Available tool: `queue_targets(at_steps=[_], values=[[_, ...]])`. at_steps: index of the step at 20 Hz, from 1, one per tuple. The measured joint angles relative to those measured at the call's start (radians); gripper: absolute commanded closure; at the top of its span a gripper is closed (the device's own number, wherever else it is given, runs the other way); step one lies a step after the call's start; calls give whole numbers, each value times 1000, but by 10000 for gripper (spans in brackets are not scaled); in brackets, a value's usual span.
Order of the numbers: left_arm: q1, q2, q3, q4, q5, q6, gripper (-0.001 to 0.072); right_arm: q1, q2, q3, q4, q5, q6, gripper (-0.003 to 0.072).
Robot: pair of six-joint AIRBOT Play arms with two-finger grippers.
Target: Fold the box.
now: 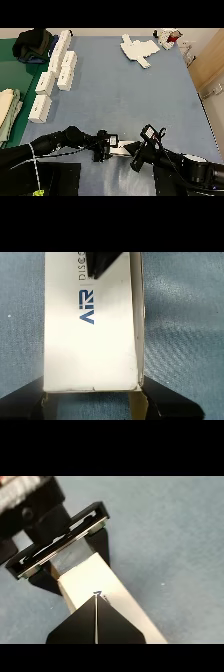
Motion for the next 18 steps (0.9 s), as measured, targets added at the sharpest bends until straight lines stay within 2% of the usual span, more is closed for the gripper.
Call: queue_targets(at_steps=[7, 11, 14, 18], values=[[0, 0, 0, 0, 0, 0, 301, -2, 3, 115, 32, -177, -172, 683], [0, 0, 0, 0, 0, 0, 301, -62, -2, 187, 103, -225, -337, 683], [0, 0, 0, 0, 0, 0, 300, -163, -38, 259, 225, -257, -544, 683], [0, 0, 0, 1, 0, 0, 301, -372, -123, 363, 512, -300, -945, 683]])
